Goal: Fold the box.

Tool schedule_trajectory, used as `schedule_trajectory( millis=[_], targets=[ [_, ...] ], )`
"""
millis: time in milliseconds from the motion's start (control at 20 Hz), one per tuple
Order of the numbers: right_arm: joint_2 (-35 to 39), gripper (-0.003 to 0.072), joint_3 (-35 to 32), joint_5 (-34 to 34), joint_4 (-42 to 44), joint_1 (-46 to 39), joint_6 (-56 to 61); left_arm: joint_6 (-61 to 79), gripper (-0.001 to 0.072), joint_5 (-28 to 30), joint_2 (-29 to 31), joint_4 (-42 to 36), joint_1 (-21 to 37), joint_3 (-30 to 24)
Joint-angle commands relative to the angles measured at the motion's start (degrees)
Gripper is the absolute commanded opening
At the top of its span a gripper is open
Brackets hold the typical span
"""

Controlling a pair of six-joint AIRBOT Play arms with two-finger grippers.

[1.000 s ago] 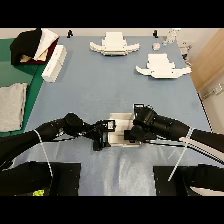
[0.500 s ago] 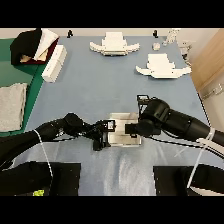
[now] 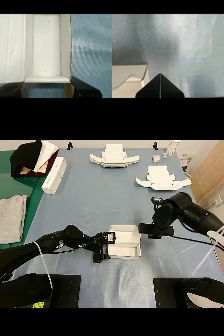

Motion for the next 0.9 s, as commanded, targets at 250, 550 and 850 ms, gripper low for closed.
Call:
schedule_trajectory(
  millis=[250, 550, 850],
  targets=[
    [-16.2, -0.0002, -0.5, 3.6, 48.7, -25.3, -44.1, 0.0, 0.0468, 0.0, 0.0, 0.0, 0.0, 0.0],
    [-24.2, -0.0002, -0.5, -11.7, 58.9, -24.2, -59.4, 0.0, 0.0468, 0.0, 0.0, 0.0, 0.0, 0.0],
    [-20.6, -0.0003, -4.0, -12.7, 57.6, -20.9, -70.1, 0.0, 0.0469, 0.0, 0.0, 0.0, 0.0, 0.0]
  ],
)
